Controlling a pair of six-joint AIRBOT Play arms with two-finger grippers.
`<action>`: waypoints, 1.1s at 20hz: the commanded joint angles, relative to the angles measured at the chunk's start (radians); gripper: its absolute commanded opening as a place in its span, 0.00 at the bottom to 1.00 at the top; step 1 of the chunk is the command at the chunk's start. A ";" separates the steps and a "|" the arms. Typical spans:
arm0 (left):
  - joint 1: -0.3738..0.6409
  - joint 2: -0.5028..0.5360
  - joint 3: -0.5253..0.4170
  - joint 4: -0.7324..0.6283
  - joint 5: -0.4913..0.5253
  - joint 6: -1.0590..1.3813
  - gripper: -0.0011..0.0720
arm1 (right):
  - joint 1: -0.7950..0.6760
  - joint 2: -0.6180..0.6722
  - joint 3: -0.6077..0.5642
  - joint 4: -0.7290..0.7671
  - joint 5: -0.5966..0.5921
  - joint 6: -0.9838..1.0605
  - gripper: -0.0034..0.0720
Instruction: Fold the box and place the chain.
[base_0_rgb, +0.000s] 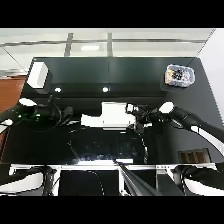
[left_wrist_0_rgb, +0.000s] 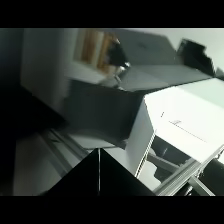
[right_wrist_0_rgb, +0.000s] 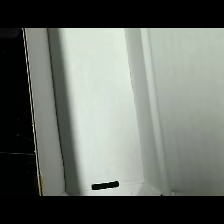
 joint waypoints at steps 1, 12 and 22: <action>-0.124 -0.042 -0.002 -0.032 0.071 -0.002 0.05 | 0.001 0.000 0.000 0.000 0.000 0.000 0.28; -0.198 -0.048 0.153 -0.100 -0.060 0.161 0.90 | 0.001 0.000 0.000 0.000 0.000 0.000 0.28; -0.376 -0.049 0.216 -0.039 0.051 -0.003 0.86 | 0.001 0.000 0.000 0.000 0.000 0.000 0.28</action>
